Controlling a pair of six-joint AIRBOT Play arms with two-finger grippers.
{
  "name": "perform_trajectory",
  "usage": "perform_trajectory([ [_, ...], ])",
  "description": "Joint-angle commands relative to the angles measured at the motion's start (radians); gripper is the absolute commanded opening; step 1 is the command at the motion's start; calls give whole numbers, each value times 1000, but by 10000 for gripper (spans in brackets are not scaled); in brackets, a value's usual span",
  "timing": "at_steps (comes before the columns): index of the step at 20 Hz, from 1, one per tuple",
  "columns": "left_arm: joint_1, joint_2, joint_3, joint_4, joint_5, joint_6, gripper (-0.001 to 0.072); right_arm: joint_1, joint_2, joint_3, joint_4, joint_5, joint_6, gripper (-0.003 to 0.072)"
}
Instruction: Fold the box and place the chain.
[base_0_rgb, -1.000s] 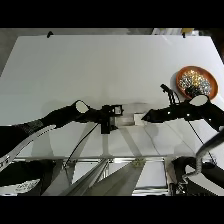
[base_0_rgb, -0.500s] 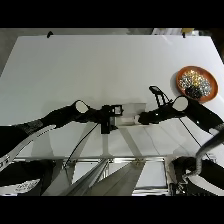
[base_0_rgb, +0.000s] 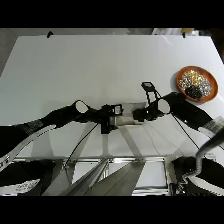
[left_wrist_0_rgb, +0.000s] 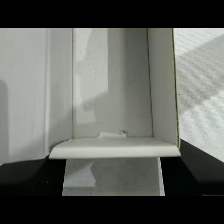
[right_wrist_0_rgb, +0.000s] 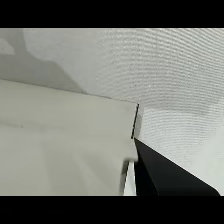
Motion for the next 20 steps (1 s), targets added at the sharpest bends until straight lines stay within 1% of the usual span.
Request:
perform_trajectory([
  [1,0,0,0,0,-1,-1,271,23,-48,9,-53,14,89,338],
  [4,0,0,0,0,-1,-1,271,23,-74,10,-74,14,98,315],
  [7,0,0,0,0,-1,0,271,23,-77,10,-74,-3,98,245],
  [9,0,0,0,0,-1,-1,271,23,-77,10,-74,-17,98,218],
  [10,0,0,0,0,-1,-1,271,23,-79,10,-74,-18,98,197],
  [11,0,0,0,0,-1,-1,271,23,-82,10,-74,-17,97,148],
  [12,0,0,0,0,-1,-1,271,23,-84,10,-74,-16,97,121],
  [14,0,0,0,0,-1,-1,271,23,-90,10,-73,-14,94,37],
  [16,0,0,0,0,-1,-1,271,23,-95,10,-74,-5,94,13],
  [19,0,0,0,0,-1,0,271,23,-98,10,-74,-2,87,17],
  [20,0,0,0,0,-1,-1,271,23,-98,11,-74,-5,87,121],
])
